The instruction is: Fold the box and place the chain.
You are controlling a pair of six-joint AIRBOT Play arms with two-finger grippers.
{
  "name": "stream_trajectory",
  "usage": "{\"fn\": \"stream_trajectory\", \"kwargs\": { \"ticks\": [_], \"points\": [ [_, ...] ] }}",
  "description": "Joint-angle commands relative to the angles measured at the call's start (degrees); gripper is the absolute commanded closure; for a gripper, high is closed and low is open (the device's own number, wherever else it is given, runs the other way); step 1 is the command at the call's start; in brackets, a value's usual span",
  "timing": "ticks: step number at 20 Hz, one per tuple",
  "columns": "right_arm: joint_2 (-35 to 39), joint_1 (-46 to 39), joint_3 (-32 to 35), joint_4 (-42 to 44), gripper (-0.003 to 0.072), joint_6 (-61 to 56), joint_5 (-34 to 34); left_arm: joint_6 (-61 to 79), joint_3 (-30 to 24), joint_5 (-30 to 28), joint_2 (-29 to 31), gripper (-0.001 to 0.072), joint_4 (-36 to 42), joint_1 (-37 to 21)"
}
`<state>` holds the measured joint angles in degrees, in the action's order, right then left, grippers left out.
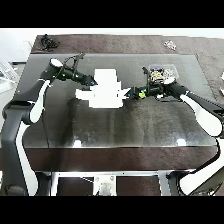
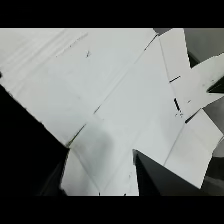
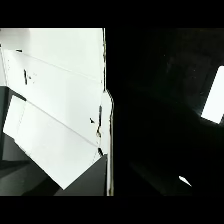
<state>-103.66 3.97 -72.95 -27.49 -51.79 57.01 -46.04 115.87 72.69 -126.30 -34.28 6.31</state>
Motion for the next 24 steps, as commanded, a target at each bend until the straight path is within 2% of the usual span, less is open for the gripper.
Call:
{"fn": "stream_trajectory", "kwargs": {
  "ticks": [1,4,6,21,22,24],
  "points": [
    [0.0,0.0,0.0,0.0,0.0678,0.4,0.0,-0.3,0.1,-0.6,-0.1,0.0236,0.7,0.3],
    [0.0,0.0,0.0,0.0,0.0677,0.4,0.1,0.0,0.1,0.4,-0.7,0.0246,3.6,0.3],
    [0.0,0.0,0.0,0.0,0.0678,0.4,0.1,0.0,0.0,0.5,-1.3,0.0353,4.5,0.3],
    [0.0,0.0,0.0,-0.2,0.0677,0.4,0.1,1.5,0.0,1.5,-1.9,0.0366,5.1,0.3],
    [0.0,0.0,0.0,-0.2,0.0677,0.4,0.1,1.5,0.0,1.9,-1.9,0.0505,5.1,0.3],
    [0.0,0.0,0.0,-0.2,0.0677,0.4,0.1,1.5,0.0,1.7,-1.9,0.0530,5.0,0.3]
  ]
}}
